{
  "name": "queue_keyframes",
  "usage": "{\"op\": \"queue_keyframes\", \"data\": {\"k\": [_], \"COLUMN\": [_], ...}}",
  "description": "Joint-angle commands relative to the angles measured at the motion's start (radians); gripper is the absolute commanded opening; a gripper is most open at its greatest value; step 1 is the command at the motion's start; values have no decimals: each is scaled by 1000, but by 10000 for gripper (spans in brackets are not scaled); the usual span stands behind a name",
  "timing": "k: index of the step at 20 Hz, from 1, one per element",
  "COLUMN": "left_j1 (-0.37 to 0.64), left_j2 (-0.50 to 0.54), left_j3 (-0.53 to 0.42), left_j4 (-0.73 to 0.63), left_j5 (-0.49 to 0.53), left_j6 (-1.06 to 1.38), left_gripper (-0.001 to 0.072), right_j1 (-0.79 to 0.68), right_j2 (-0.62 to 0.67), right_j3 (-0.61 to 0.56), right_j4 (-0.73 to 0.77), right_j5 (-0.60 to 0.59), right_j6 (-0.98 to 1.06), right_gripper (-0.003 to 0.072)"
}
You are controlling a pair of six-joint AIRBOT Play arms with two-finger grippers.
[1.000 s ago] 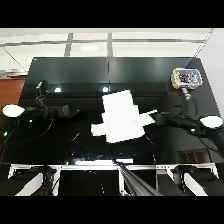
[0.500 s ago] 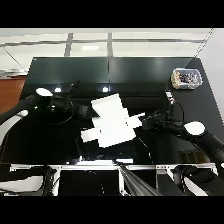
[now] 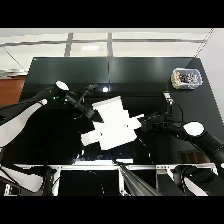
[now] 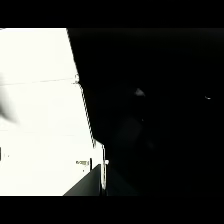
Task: Fold the box and place the chain.
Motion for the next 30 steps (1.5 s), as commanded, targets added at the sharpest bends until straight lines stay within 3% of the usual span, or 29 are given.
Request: {"op": "queue_keyframes", "data": {"k": [1,2,3,4,5,8,11,12,15,16,19,21,26,30], "left_j1": [-4,-4,-4,-4,-4,-7,-38,-65,-175,-204,-251,-269,-281,-281], "left_j2": [-43,-43,-43,-43,-43,-5,119,184,372,391,364,324,253,243], "left_j3": [48,48,48,48,50,60,40,14,-115,-132,-131,-131,-130,-130], "left_j4": [19,19,20,19,21,88,146,170,193,193,194,194,194,201], "left_j5": [-80,-84,-97,-113,-130,-138,-36,58,510,588,607,607,560,555], "left_j6": [43,47,55,64,64,24,-20,-24,201,315,543,564,564,563], "left_gripper": [141,97,24,25,24,20,18,17,26,26,26,26,26,27], "right_j1": [1,1,1,0,-13,-124,-239,-268,-299,-290,-209,-139,-12,30], "right_j2": [1,1,1,2,3,12,16,16,15,15,15,15,13,-11], "right_j3": [0,0,0,1,14,149,292,320,337,334,289,240,135,100], "right_j4": [-10,-10,-9,-10,-44,-249,-372,-379,-320,-332,-423,-468,-500,-515], "right_j5": [22,22,24,29,52,270,457,487,497,496,494,462,269,285], "right_j6": [0,0,3,5,3,3,5,11,40,19,-232,-380,-573,-612], "right_gripper": [14,15,113,540,720,720,719,720,718,715,714,715,714,714]}}
